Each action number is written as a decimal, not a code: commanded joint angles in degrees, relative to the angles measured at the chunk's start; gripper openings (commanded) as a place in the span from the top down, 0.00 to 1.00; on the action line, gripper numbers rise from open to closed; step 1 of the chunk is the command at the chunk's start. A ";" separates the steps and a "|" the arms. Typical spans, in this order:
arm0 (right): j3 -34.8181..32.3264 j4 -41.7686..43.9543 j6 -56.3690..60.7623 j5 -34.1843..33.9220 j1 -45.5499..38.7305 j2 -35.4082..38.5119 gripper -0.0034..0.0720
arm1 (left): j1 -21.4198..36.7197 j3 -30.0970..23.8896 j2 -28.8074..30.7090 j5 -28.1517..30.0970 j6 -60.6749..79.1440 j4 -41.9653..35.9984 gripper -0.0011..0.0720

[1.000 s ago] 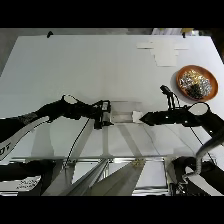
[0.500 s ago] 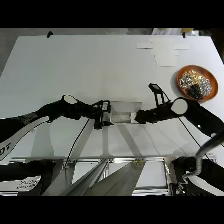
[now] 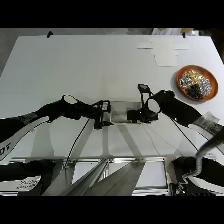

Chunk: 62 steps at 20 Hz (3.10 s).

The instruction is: Fold the box and place the chain.

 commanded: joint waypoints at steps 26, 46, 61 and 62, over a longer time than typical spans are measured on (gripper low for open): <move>3.10 -7.82 0.55 3.72 2.82 -5.01 0.93 | 0.02 -0.02 0.00 0.00 0.00 0.00 0.95; 3.08 -6.29 -0.15 3.58 2.82 -7.69 0.94 | 0.02 -0.02 0.00 0.00 0.00 0.00 0.95; 3.10 -7.32 -0.24 4.13 2.75 -5.11 0.51 | 0.02 -0.02 0.00 -0.02 -0.02 0.00 0.95; 3.10 -7.65 -0.26 4.17 2.75 -4.26 0.51 | 0.02 -0.02 0.00 0.00 -0.02 0.00 0.95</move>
